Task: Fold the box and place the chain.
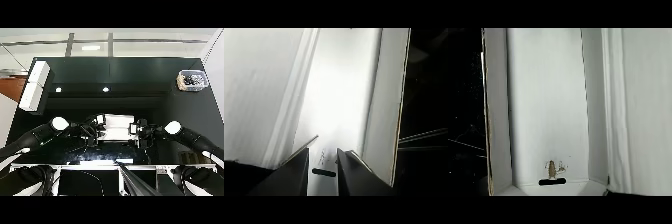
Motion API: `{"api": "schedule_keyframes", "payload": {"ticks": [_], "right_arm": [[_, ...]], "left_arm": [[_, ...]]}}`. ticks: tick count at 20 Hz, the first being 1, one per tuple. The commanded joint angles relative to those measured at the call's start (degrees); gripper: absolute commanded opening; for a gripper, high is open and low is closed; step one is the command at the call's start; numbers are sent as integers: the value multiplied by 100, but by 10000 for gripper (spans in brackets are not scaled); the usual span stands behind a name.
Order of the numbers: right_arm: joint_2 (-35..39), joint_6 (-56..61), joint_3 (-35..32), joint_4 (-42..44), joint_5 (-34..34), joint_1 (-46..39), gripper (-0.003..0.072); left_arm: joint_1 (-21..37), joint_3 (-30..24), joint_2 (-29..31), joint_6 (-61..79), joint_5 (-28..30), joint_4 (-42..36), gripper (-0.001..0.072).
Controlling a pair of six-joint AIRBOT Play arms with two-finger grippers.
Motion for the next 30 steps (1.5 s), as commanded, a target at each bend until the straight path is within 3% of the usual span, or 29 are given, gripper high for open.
{"api": "schedule_keyframes", "payload": {"ticks": [1, 3, 4, 5, 8, 9, 13, 14, 15, 18, 22, 24, 28, 30], "right_arm": [[-2, -9, 0, -2, 7, 7, 485], [-2, -9, 0, -2, 7, 7, 485], [-2, -9, 0, -2, 7, 7, 485], [-2, -9, 0, -4, 7, 7, 485], [-2, -9, 0, -4, 7, 7, 485], [-2, -9, 0, -2, 7, 7, 485], [-2, -9, 0, -4, 7, 7, 485], [-2, -9, 2, -4, 9, 7, 485], [-2, -9, 0, -4, 7, 7, 485], [-2, -9, 0, -4, 7, 7, 485], [-2, -9, 0, -4, 7, 7, 485], [-2, -9, 0, -4, 7, 7, 485], [-2, -9, 0, -4, 7, 7, 485], [-2, -7, 0, -2, 2, 7, 485]], "left_arm": [[-39, 7, -9, 11, 24, -39, 220], [-96, 7, -9, 13, 31, -37, 254], [-140, 7, -9, 13, 31, -37, 360], [-175, 7, -9, 13, 31, -24, 395], [-291, 7, -9, 11, 55, 186, 388], [-299, 7, -9, 11, 55, 227, 273], [-289, 7, -7, -11, 76, 269, 222], [-249, 9, 20, -107, 70, 356, 110], [-168, 9, 72, -286, 55, 472, 57], [363, 9, 476, -1108, -195, 748, 50], [1569, 9, 1307, -1567, -1659, 741, 50], [2332, 4, 1534, -2430, -2184, 817, 32], [3635, -221, 1390, -5696, -2413, 1652, 33], [3849, -326, 1261, -6052, -2540, 2116, 32]]}}
